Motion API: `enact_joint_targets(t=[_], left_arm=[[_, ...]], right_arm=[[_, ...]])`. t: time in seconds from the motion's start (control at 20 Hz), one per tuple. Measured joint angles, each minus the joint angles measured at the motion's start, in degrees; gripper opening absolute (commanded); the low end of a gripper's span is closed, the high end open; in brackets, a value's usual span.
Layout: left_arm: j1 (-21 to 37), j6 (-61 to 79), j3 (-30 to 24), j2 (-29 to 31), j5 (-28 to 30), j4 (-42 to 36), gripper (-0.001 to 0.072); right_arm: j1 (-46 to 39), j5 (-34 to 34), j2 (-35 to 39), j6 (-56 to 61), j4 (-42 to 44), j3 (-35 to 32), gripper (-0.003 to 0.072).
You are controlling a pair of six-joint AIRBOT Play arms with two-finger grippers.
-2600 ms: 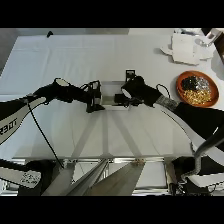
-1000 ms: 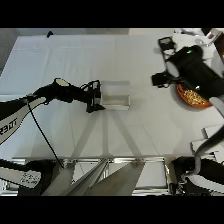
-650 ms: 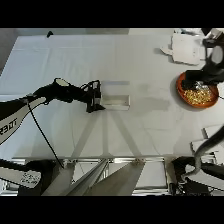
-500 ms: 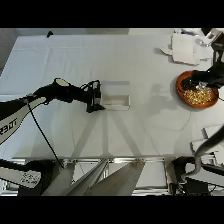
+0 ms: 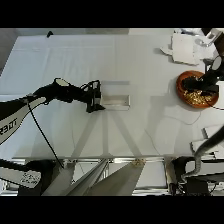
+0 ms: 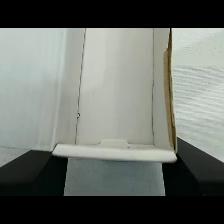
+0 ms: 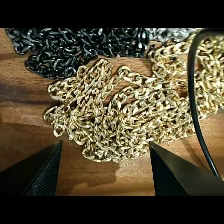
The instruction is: Fold the box and place the chain.
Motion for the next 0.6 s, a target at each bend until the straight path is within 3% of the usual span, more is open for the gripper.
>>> enact_joint_targets(t=[0.35,0.45,0.6], left_arm=[[0.0,0.0,0.0,0.0,0.0,0.0,0.0393],[0.0,0.0,0.0,0.0,0.0,0.0,0.0393],[0.0,0.0,0.0,0.0,0.0,-0.02,0.0393]], right_arm=[[-0.13,0.07,-3.32,1.51,-1.09,0.11,0.0571],[-0.15,0.44,-4.26,1.53,0.33,0.11,0.0405],[-0.13,0.48,-5.18,1.68,2.14,0.11,0.0299]])
